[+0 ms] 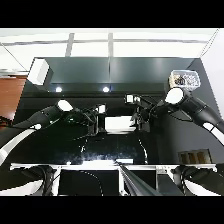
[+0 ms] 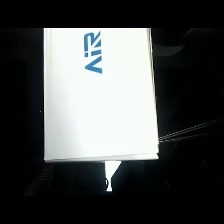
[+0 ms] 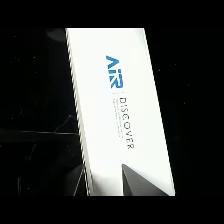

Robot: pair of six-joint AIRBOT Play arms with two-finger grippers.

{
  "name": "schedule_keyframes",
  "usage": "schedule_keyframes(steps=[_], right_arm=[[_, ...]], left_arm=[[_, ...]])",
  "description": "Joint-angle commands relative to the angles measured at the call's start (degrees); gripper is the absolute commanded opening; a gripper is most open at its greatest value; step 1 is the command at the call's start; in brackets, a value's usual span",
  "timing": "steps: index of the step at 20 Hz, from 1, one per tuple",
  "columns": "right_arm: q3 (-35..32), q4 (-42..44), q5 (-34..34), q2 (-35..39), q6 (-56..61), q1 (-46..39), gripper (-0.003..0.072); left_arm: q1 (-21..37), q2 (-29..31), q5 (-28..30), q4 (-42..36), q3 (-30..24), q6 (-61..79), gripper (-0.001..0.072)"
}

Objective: Fold the box and place the chain.

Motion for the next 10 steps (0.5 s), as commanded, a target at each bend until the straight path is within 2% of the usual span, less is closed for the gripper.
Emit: schedule_keyframes(steps=[1,6,10], right_arm=[[-0.94,-0.26,-0.09,-0.02,0.24,0.17,0.0288],[-0.72,0.42,-0.09,0.35,1.44,0.13,0.0288],[0.94,0.39,0.46,3.37,10.38,0.00,0.0289]], left_arm=[[0.00,-0.02,0.02,-0.04,-0.02,-0.04,0.0393],[0.00,-0.02,0.02,-0.04,-0.02,-0.04,0.0393],[0.00,-0.02,0.00,-0.04,-0.02,-0.04,0.0394]])
